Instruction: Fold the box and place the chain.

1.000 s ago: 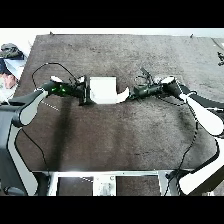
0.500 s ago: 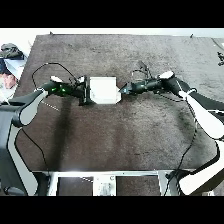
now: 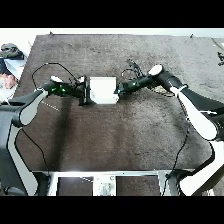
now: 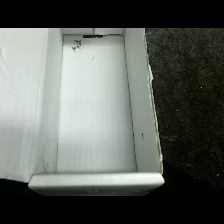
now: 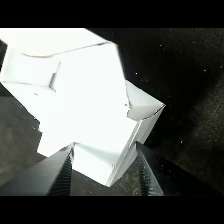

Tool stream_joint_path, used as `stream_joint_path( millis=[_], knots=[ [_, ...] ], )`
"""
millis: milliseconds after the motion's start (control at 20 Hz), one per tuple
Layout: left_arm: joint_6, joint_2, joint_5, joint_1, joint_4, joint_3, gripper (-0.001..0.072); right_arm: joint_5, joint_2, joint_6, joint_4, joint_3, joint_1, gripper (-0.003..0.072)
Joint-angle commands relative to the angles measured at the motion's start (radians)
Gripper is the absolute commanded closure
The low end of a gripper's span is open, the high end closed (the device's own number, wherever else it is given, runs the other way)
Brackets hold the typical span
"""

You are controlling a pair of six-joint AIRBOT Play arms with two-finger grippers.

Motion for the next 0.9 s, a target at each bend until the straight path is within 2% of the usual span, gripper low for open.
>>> stream_joint_path(
  millis=[0, 550, 650, 850],
  knots=[
    [0.000, 0.000, 0.000, 0.000, 0.000, 0.000, 0.0249, -0.005, -0.001, 0.122, -0.209, 0.048, 0.058, 0.0249],
    [0.000, 0.000, 0.000, 0.000, 0.000, 0.000, 0.0249, -0.082, -0.005, 0.233, -0.308, 0.075, 0.121, 0.0250],
    [0.000, 0.000, 0.000, 0.000, 0.000, 0.000, 0.0249, -0.069, -0.028, 0.265, -0.328, 0.098, 0.128, 0.0250],
    [0.000, 0.000, 0.000, 0.000, 0.000, 0.000, 0.0249, 0.019, -0.106, 0.339, -0.414, 0.214, 0.164, 0.0250]
  ],
)
